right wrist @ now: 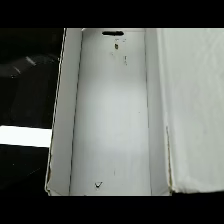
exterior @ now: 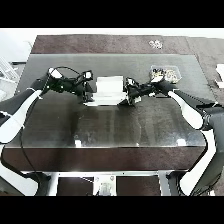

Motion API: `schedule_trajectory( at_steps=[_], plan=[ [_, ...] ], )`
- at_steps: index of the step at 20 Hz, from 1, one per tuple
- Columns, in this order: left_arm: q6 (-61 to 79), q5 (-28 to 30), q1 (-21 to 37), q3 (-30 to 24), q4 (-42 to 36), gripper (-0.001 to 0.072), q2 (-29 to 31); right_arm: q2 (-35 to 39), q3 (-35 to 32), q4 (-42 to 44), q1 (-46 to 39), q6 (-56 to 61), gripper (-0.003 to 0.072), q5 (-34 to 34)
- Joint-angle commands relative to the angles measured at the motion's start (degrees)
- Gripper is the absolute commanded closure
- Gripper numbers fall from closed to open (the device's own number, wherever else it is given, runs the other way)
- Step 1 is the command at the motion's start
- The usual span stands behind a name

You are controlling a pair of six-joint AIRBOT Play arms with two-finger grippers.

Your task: Fold the box and place the chain.

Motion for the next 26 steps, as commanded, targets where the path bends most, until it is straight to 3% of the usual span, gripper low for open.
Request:
schedule_trajectory(
  at_steps=[1, 3, 4, 9, 11, 19, 26],
  plan=[
    [-0.8, -1.7, 0.0, 0.0, -0.1, 0.0181, -0.4, 0.0, 0.0, 0.0, 0.0, 0.0, 0.01, 0.0],
    [-0.9, -1.7, 0.0, 0.0, -0.8, 0.0192, -1.2, 0.0, 0.0, 0.0, 0.0, 0.0, 0.0099, 0.0],
    [-0.8, -1.7, 0.0, 0.0, -1.6, 0.0281, -1.5, 0.0, 0.0, 0.0, 0.0, 0.0, 0.0099, 0.0],
    [-0.7, -0.7, 0.0, 0.0, -2.7, 0.0292, -1.8, 0.0, 0.0, 0.0, 0.0, 0.0, 0.0099, 0.0],
    [-0.6, -0.5, 0.0, 0.0, -2.7, 0.0427, -1.8, 0.0, 0.0, 0.0, 0.0, 0.0, 0.01, 0.0],
    [1.1, 0.6, -2.0, 0.0, -3.3, 0.0429, -3.3, 0.0, 0.0, 0.0, 0.0, 0.0, 0.0099, 0.0],
    [1.9, 5.6, -3.9, 0.0, -3.8, 0.0429, -3.3, 0.0, 0.0, 0.0, 0.0, 0.0, 0.0099, 0.0]
  ],
)
